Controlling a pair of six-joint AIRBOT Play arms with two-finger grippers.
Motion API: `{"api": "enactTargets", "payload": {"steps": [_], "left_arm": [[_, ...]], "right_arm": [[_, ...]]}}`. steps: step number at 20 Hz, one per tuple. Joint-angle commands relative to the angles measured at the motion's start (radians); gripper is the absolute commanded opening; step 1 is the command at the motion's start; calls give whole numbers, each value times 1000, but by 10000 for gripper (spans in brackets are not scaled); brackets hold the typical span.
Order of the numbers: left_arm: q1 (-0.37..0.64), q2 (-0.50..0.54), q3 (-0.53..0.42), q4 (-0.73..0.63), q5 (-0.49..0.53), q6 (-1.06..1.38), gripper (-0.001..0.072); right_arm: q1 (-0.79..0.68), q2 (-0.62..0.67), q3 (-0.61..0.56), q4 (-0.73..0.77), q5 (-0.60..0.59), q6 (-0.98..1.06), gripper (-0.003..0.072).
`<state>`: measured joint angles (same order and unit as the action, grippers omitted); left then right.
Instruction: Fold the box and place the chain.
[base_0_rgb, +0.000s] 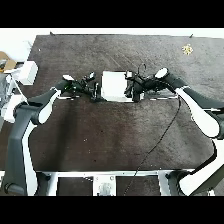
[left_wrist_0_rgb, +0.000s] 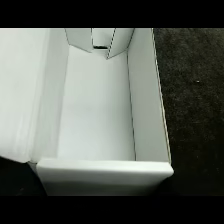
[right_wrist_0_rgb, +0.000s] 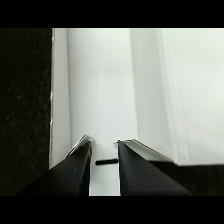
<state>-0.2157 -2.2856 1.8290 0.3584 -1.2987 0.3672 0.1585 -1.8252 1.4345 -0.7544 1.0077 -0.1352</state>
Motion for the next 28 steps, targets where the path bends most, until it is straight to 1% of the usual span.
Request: {"api": "enactTargets", "payload": {"steps": [1, 5, 8, 13, 14, 15, 16, 17, 18, 19, 20, 28], "left_arm": [[-1, 0, 0, 0, 1, 0, 352], [-1, 0, 0, 0, 1, 0, 352], [0, 0, 0, 0, 1, 0, 352], [-1, 0, 0, 0, 1, 0, 352], [-1, 0, 0, 0, 1, 0, 352], [-1, 0, 0, 0, 1, 0, 352], [0, 0, 0, 0, 1, 0, 352], [-1, 0, 0, 0, 1, 0, 352], [-1, 0, 0, 0, 1, 0, 352], [-1, 0, 0, 0, 1, 0, 352], [-1, 0, 0, 0, 1, 0, 352], [-1, 0, 0, 0, 1, 0, 352]], "right_arm": [[19, -1, -5, 37, -44, -23, 217], [21, 0, -5, 32, -44, -26, 218], [21, -1, -5, -12, -55, -26, 218], [20, -2, -5, -11, -81, -31, 219], [20, -2, -5, -11, -80, -30, 234], [20, -2, -5, -8, -80, -31, 401], [20, -2, -5, -8, -80, -31, 457], [20, -2, -5, -8, -78, -31, 458], [20, -2, -5, -8, -70, -31, 490], [20, -2, -5, -8, -69, -30, 656], [20, -2, -5, -8, -69, -30, 666], [20, -2, -5, -8, -66, -30, 665]]}}
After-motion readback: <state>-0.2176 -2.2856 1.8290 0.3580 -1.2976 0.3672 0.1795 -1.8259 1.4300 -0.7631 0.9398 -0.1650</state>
